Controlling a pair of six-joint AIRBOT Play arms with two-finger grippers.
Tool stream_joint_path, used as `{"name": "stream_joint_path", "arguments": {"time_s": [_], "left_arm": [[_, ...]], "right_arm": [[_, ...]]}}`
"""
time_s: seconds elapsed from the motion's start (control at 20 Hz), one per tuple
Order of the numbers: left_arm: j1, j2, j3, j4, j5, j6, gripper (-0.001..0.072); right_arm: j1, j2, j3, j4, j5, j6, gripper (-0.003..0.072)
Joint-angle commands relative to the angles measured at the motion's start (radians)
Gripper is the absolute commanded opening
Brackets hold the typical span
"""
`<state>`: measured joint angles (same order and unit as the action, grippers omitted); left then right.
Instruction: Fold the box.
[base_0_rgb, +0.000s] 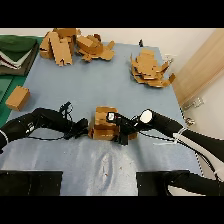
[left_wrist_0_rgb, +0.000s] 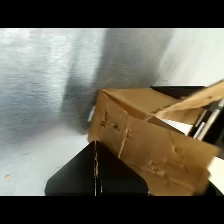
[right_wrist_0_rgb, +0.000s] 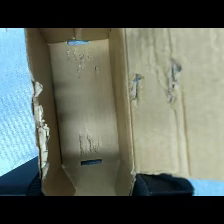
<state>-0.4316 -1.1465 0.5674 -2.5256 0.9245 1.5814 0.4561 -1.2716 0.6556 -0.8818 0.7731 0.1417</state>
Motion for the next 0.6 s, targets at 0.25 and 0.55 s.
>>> {"name": "stream_joint_path", "arguments": {"time_s": [0.25, 0.55], "left_arm": [[-0.005, -0.001, 0.100, -0.002, 0.081, -0.016, 0.0629], [-0.003, 0.000, 0.100, 0.054, 0.109, -0.061, 0.0460]], "right_arm": [[0.000, -0.001, 0.000, 0.001, 0.000, 0.000, 0.0585], [0.000, -0.001, 0.000, 0.004, 0.006, 0.000, 0.0586]]}}
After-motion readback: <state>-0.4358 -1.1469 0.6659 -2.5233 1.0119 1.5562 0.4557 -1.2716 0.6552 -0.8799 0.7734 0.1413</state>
